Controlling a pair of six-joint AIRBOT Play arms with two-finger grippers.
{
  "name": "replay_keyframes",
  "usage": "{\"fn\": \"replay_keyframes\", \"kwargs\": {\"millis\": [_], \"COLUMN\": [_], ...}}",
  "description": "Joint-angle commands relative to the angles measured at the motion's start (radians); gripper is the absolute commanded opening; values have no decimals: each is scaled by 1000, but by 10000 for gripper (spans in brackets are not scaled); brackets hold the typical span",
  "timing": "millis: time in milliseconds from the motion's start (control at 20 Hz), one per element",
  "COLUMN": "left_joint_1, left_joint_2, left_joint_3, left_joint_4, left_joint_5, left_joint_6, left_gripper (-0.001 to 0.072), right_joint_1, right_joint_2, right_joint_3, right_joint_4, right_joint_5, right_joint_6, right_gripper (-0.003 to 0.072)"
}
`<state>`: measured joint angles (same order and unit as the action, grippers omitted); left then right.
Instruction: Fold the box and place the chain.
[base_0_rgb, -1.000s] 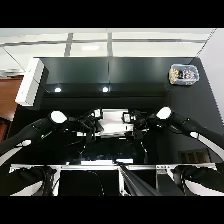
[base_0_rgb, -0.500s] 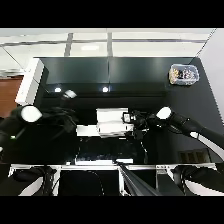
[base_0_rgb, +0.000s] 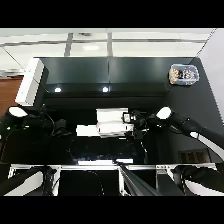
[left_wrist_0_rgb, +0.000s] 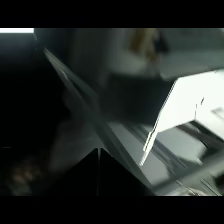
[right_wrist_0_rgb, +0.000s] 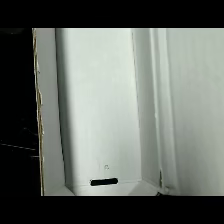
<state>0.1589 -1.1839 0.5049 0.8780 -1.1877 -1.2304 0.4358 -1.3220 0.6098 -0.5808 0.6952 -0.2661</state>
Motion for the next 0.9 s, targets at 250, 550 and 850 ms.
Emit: {"fn": "replay_keyframes", "kwargs": {"millis": [250,550,850], "left_joint_1": [-202,-211,-158], "left_joint_2": [-146,-146,-137], "left_joint_3": [-13,-12,47], "left_joint_4": [-377,-343,-141], "left_joint_5": [17,55,46], "left_joint_6": [368,367,283], "left_gripper": [24,25,23], "right_joint_1": [0,0,0], "right_joint_2": [-1,-1,-1], "right_joint_3": [0,0,0], "right_joint_4": [0,0,0], "right_joint_5": [0,0,0], "right_joint_6": [0,0,0], "right_gripper": [474,474,474]}}
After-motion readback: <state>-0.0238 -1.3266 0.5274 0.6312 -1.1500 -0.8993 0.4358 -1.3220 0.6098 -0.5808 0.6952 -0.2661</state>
